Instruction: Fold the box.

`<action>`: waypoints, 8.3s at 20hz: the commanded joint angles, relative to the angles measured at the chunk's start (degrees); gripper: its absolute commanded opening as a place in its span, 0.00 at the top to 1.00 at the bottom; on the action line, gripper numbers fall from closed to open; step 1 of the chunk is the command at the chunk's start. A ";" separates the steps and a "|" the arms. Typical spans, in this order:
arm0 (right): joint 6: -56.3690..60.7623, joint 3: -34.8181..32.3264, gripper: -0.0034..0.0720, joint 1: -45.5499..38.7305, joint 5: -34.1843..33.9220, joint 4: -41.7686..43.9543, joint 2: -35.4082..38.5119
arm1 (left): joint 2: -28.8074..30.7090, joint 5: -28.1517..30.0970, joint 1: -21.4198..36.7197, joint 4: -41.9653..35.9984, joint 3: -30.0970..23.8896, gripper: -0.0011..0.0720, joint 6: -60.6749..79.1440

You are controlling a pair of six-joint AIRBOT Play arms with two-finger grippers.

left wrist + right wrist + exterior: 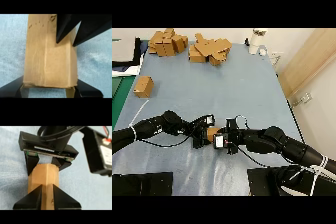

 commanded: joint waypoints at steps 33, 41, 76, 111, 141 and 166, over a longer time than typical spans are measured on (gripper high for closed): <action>4.63 3.02 0.74 0.04 -2.56 -7.48 -2.45 | 0.04 0.00 0.00 0.00 0.04 0.17 0.02; 5.53 3.76 0.74 0.02 -3.91 -7.48 -2.56 | 0.04 0.00 0.00 0.00 0.04 0.17 0.02; 80.46 -13.60 0.96 -0.07 -2.32 18.47 18.78 | 0.04 0.00 0.00 0.00 0.04 0.17 0.02; 86.79 -13.27 0.96 -2.32 10.34 4.76 15.93 | 0.04 0.00 0.00 0.00 0.04 0.17 0.02; 94.64 20.92 0.95 -22.58 -23.56 -15.58 -22.16 | 13.51 3.23 10.71 19.15 0.09 0.17 -37.24; 94.01 20.92 0.95 -22.58 -23.45 -19.37 -22.16 | 11.58 -3.23 16.48 42.01 -2.14 0.07 -63.91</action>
